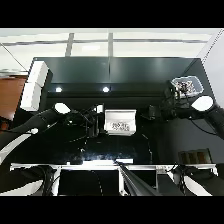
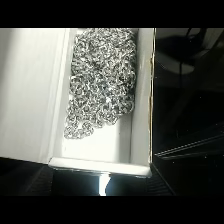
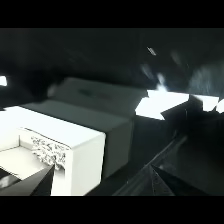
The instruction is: Fold the box and place the chain.
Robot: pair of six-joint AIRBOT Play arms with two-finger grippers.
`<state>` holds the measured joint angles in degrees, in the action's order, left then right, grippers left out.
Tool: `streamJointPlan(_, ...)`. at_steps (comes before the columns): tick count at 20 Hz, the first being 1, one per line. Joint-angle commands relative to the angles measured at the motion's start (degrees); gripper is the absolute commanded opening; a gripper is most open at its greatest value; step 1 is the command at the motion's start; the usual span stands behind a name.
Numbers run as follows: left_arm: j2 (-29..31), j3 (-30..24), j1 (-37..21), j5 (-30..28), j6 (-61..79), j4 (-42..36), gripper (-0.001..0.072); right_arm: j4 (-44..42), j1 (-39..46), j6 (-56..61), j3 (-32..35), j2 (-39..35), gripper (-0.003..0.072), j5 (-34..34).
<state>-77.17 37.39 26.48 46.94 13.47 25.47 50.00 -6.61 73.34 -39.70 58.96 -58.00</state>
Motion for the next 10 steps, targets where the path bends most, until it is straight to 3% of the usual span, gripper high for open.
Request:
streamJointPlan(1,-0.04,0.04,0.04,0.0,0.02,0.02,0.0218,0.04,0.59,-8.41,-5.46,0.28,0.0701,3.54)
streamJointPlan(6,-0.04,0.04,0.04,0.0,0.02,0.02,0.0219,-0.02,-3.96,-15.87,-19.08,9.64,0.07,3.08)
streamJointPlan(10,-0.04,0.04,0.04,0.0,0.02,0.02,0.0219,-0.02,-8.04,-25.38,-20.87,16.2,0.0694,-3.5)
